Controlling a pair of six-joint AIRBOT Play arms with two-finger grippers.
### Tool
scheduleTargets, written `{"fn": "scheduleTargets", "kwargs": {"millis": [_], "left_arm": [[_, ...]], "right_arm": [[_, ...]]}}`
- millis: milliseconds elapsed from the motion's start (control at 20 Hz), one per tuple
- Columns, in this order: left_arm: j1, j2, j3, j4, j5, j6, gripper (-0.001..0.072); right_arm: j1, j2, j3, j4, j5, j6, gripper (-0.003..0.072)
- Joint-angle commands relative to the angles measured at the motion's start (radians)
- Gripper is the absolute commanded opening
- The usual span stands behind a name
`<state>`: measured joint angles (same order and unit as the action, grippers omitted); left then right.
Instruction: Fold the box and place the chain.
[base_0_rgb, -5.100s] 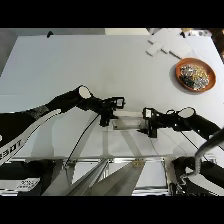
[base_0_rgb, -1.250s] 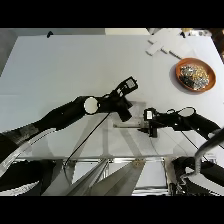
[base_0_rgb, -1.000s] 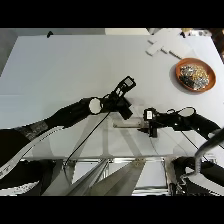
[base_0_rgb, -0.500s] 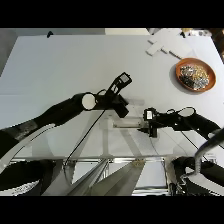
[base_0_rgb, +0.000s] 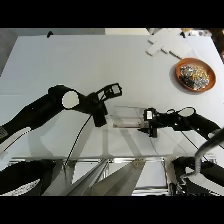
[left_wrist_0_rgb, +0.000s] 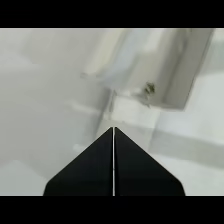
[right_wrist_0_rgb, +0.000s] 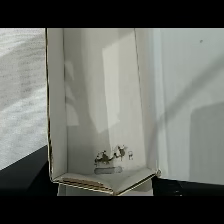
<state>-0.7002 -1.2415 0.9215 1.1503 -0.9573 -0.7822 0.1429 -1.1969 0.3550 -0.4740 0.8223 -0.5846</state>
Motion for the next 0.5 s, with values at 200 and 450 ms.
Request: {"fn": "scheduleTargets", "kwargs": {"millis": [200, 450], "left_arm": [[0.0, -0.116, -0.065, -0.028, -0.027, 0.199, 0.0062], [0.0, -0.131, -0.065, -0.042, 0.155, 0.298, 0.0393]], "right_arm": [[0.0, 0.0, 0.0, 0.0, 0.001, 0.0, 0.0395], [0.0, 0.0, 0.0, 0.0, 0.001, 0.0, 0.0395]]}}
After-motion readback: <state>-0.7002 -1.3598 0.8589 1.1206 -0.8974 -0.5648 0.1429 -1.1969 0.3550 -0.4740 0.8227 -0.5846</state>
